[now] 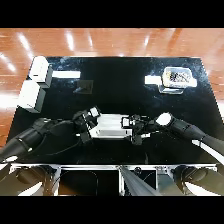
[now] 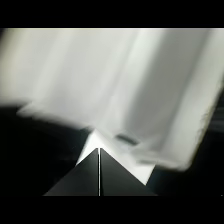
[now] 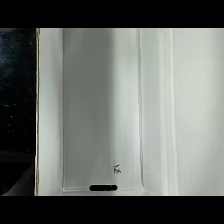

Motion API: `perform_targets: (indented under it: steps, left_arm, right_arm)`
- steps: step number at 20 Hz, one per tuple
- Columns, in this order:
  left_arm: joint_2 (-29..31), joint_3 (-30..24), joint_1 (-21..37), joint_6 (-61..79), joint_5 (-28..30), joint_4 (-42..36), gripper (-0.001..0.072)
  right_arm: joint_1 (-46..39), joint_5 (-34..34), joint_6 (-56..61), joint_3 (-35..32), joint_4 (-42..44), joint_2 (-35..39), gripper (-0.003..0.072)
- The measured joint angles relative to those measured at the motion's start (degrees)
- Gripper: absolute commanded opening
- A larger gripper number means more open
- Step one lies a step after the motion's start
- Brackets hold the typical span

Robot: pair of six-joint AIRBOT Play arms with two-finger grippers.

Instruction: Fold the box and place the chain.

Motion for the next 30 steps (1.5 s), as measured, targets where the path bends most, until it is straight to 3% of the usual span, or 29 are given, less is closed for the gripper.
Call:
perform_targets:
  steps: [6,11,14,22,30]
  left_arm:
    - [6.8,0.0,13.1,-17.3,8.8,4.4,0.0021]
    - [5.2,-0.5,24.7,-29.4,23.6,7.2,0.0022]
    - [2.4,-1.9,28.1,-34.5,26.2,6.1,0.0022]
    - [-9.1,-2.8,27.8,-32.4,23.8,-11.0,0.002]
    - [-11.7,-2.4,21.3,-30.6,18.9,-16.6,0.002]
  right_arm:
    - [0.0,0.0,0.0,0.0,0.0,0.0,0.0632]
    - [0.0,0.0,0.0,0.0,0.0,0.0,0.0632]
    - [0.0,0.0,0.0,0.0,0.0,0.0,0.0632]
    - [0.0,0.0,0.0,0.0,0.0,0.0,0.0632]
    - [0.0,-0.1,0.0,0.0,0.0,0.0,0.0632]
